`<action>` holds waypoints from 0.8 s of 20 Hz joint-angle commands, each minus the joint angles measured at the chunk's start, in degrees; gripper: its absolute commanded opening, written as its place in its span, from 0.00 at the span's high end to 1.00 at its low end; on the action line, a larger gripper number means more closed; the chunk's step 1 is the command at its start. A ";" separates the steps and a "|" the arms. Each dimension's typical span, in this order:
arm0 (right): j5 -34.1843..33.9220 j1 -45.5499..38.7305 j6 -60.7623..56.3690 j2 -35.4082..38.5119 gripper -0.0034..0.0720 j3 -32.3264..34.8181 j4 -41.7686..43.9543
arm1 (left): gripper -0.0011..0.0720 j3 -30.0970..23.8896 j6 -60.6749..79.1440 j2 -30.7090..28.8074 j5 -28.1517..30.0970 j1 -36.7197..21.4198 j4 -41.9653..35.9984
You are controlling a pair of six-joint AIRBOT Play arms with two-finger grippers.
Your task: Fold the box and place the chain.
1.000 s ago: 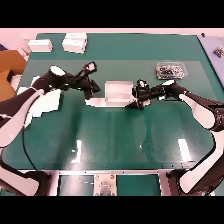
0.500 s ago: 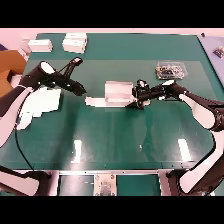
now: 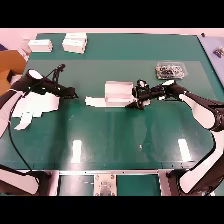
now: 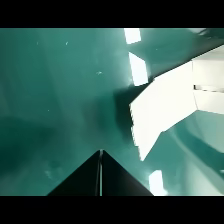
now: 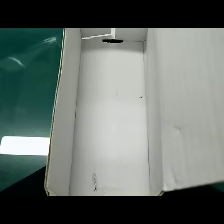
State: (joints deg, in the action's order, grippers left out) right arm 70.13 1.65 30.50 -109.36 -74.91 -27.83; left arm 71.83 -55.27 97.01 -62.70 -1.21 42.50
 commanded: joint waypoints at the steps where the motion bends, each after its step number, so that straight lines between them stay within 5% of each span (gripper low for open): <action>1: 0.04 0.02 0.00 0.00 0.19 -0.02 0.00 | 0.96 -1.14 1.75 3.30 -4.13 -1.33 -9.99; 16: 0.02 0.02 -0.02 0.00 0.19 -0.02 0.02 | 0.96 -1.14 2.82 9.90 -2.34 2.47 -15.89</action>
State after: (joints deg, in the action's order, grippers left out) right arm 70.13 1.65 30.50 -109.36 -74.91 -27.83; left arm 70.74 -52.69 106.34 -65.76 0.27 27.09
